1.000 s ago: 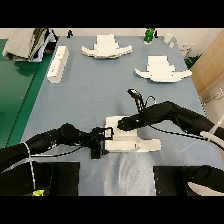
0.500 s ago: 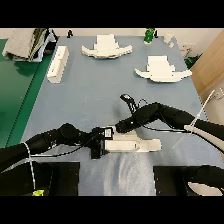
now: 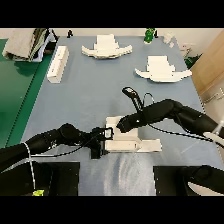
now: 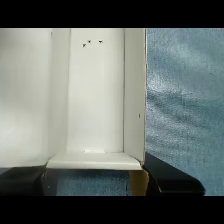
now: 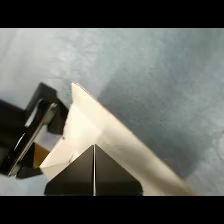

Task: Fold the box.

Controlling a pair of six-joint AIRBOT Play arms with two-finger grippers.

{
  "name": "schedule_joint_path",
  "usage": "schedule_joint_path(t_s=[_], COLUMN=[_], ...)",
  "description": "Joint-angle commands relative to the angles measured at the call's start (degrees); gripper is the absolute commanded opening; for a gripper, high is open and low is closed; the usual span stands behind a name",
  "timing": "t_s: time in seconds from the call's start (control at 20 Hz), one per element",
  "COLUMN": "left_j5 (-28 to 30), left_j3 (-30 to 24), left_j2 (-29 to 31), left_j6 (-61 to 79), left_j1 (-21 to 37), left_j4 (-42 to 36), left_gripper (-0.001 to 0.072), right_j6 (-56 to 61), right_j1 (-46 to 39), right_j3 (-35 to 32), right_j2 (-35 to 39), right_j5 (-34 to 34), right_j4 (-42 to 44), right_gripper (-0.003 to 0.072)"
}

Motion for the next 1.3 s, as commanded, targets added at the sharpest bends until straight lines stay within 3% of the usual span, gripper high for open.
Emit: schedule_joint_path(t_s=[0.0,0.25,0.3,0.4,0.45,0.55,0.65,0.75,0.85,1.05,1.1,1.15,1.25], left_j5=[0.0,0.0,0.0,0.0,0.0,0.0,0.0,0.0,0.0,0.0,0.0,0.0,0.0], left_j3=[0.0,0.0,0.0,0.0,0.0,0.0,0.0,0.0,0.0,0.0,0.0,0.0,0.0], left_j2=[0.0,0.0,0.0,0.0,0.0,0.0,0.0,0.0,0.0,0.0,0.0,0.0,0.0], left_j6=[-0.1,-0.1,-0.1,-0.1,-0.1,-0.1,-0.1,-0.1,-0.1,-0.1,-0.1,-0.1,-0.1], left_j1=[0.0,0.0,0.0,0.0,0.0,0.0,0.0,0.0,0.0,0.0,0.0,0.0,0.0], left_j4=[0.0,0.0,0.0,0.0,0.0,0.0,0.0,0.0,0.0,0.0,0.0,0.0,0.0], left_gripper=[0.0509,0.0510,0.0509,0.0510,0.0509,0.0509,0.0509,0.0509,0.0509,0.0509,0.0509,0.0509,0.0509], right_j6=[0.4,-7.3,-8.0,-8.4,-10.2,-19.1,-28.0,-31.5,-35.8,-42.9,-44.1,-44.4,-44.4], right_j1=[0.0,0.1,0.1,0.1,0.1,0.1,0.2,0.2,0.2,0.2,0.2,0.2,0.2], right_j3=[0.0,-5.2,-7.0,-10.0,-11.3,-13.4,-15.4,-17.5,-19.2,-19.5,-19.5,-19.5,-19.5], right_j2=[9.4,20.6,22.5,25.5,26.2,25.9,25.3,24.5,22.5,17.9,17.5,17.4,17.4], right_j5=[-7.0,-19.3,-21.2,-23.3,-23.3,-22.3,-19.0,-13.2,-6.3,-2.7,-2.7,-2.7,-2.7], right_j4=[-6.0,-8.2,-9.4,-14.2,-17.7,-26.4,-31.0,-31.6,-29.6,-19.0,-17.6,-17.1,-16.9], right_gripper=[0.0001,0.0002,0.0032,0.0324,0.0380,0.0381,0.0464,0.0466,0.0529,0.0497,0.0417,0.0248,0.0167])
